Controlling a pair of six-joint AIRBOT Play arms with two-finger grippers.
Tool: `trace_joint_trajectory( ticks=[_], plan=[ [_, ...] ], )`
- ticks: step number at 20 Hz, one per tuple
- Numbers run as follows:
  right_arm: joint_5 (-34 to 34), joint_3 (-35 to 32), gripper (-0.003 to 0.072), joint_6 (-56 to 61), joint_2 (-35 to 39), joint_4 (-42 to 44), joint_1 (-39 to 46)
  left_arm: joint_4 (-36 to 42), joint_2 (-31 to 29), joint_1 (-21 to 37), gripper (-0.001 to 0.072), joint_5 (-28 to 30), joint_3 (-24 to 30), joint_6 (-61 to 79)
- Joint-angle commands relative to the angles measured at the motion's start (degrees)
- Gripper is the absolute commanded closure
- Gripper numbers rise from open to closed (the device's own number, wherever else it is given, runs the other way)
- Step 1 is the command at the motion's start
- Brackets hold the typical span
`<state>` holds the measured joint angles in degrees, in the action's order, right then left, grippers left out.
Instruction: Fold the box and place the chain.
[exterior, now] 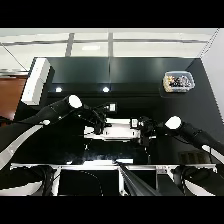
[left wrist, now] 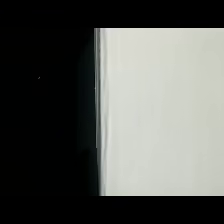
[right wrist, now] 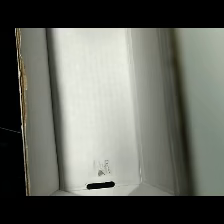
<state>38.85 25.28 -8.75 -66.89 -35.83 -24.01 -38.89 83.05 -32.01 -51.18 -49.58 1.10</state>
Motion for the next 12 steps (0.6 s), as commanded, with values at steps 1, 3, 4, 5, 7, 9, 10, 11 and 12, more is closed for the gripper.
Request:
trace_joint_trajectory(
  ticks=[1, 3, 4, 5, 7, 9, 10, 11, 12],
  plan=[
    [-0.2, 0.0, 0.0018, 0.1, -0.1, -0.4, 0.0, 0.2, 0.0, 0.0, 0.0683, 0.0, 0.0, 0.0],
    [-0.4, 0.0, 0.0017, 0.1, -0.1, -0.4, 0.0, 0.1, 0.0, 0.0, 0.0683, -0.1, 0.0, 0.0],
    [-0.4, 0.0, 0.0018, 0.1, -0.1, -0.4, 0.0, 0.1, 0.0, 0.0, 0.0683, -0.1, 0.0, 0.0],
    [-0.4, 0.0, 0.0018, 0.1, 0.0, -0.4, 0.0, 0.1, 0.0, 0.0, 0.0682, -0.1, 0.0, 0.0],
    [1.2, 0.0, 0.0017, 0.1, 0.0, -0.6, 0.0, 0.2, 0.0, 0.0, 0.0683, -0.1, 0.0, 0.0],
    [1.4, 0.0, 0.0017, 0.2, 0.0, -1.2, 0.0, 0.2, 0.0, 0.0, 0.0683, -0.1, 0.0, 0.0],
    [1.4, 0.0, 0.0018, 0.2, 0.0, -1.2, 0.0, 0.2, 0.0, 0.0, 0.0683, -0.1, 0.0, 0.0],
    [1.2, 0.0, 0.0017, 0.2, 0.0, -1.2, 0.0, 0.2, 0.0, 0.0, 0.0683, -0.1, 0.0, 0.0],
    [0.9, 0.0, 0.0018, 0.2, 0.0, -1.2, 0.0, 0.2, 0.0, 0.0, 0.0683, 0.0, 0.0, 0.0]
  ],
)
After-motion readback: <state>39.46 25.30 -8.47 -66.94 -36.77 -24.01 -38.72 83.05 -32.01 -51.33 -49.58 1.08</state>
